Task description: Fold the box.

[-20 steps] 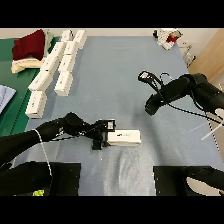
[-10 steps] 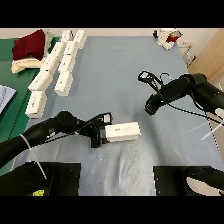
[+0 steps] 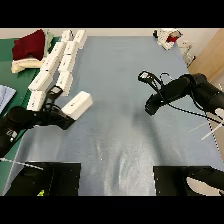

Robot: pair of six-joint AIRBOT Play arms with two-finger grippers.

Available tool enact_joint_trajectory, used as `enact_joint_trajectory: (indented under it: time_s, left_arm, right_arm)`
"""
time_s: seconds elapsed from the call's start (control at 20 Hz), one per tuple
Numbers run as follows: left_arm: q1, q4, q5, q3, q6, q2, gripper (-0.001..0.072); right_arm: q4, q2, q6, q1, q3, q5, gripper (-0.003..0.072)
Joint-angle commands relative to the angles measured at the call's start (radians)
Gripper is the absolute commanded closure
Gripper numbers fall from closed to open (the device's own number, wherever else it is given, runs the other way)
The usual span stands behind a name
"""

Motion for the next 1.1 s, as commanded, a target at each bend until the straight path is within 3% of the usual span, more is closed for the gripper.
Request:
enact_joint_trajectory:
  time_s: [0.0,0.15,0.4,0.6,0.8,1.05]
  left_arm:
    - [0.251,0.049,-0.048,-0.014,-0.075,0.026,0.026]
    - [0.323,0.048,-0.032,-0.018,-0.066,-0.01,0.026]
    - [0.314,0.041,0.087,-0.018,-0.063,-0.131,0.026]
    - [0.314,-0.059,0.205,-0.018,0.012,-0.209,0.0261]
    - [0.308,-0.162,0.224,-0.018,0.13,-0.274,0.026]
    - [0.248,-0.159,0.269,-0.018,0.172,-0.309,0.026]
  right_arm:
    - [0.0,0.0,0.0,0.0,0.001,0.0,0.0681]
    - [0.0,0.0,0.0,0.0,0.001,0.0,0.0681]
    - [0.0,0.0,0.0,0.0,0.001,0.0,0.0681]
    - [0.0,0.0,0.0,0.0,0.001,0.0,0.0682]
    - [0.0,0.0,0.0,0.0,0.001,0.0,0.0681]
    - [0.0,0.0,0.0,0.0,0.001,0.0,0.0681]
